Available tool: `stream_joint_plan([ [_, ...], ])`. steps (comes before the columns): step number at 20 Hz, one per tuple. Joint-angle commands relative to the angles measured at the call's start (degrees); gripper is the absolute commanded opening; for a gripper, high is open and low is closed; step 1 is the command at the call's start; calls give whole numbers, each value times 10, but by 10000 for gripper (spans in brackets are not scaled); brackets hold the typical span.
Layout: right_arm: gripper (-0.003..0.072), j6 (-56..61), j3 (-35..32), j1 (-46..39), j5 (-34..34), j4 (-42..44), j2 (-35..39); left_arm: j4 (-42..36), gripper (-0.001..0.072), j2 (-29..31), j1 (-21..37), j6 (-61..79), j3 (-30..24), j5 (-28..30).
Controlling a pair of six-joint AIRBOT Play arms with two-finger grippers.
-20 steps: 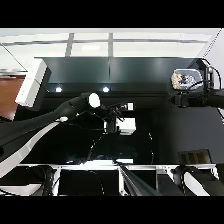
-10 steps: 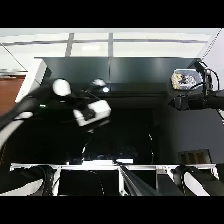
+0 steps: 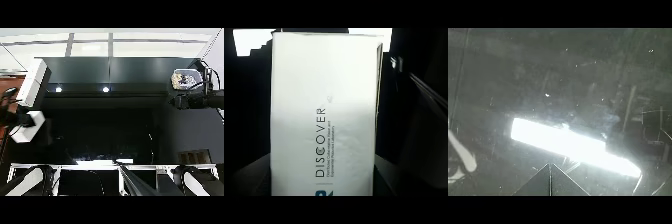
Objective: Fold the box and place the chain.
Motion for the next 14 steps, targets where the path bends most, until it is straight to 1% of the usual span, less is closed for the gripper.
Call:
stream_joint_plan([
  [1,17,0,0,0,-16,0,-2,24,181,10,126,5,-9,51],
  [3,17,0,0,0,-24,0,-2,-7,182,10,130,47,-9,108],
  [4,17,0,0,0,-26,0,-2,-27,181,9,129,98,-9,127],
  [6,17,0,0,0,-37,0,-2,-43,181,5,129,120,-8,165],
  [8,17,0,0,0,-47,0,-2,-72,180,-10,129,133,-7,185],
  [11,17,0,0,4,-43,0,-2,-127,180,-42,115,204,-7,190],
  [14,17,0,0,19,-38,0,-2,-127,181,-69,92,225,-4,237],
])
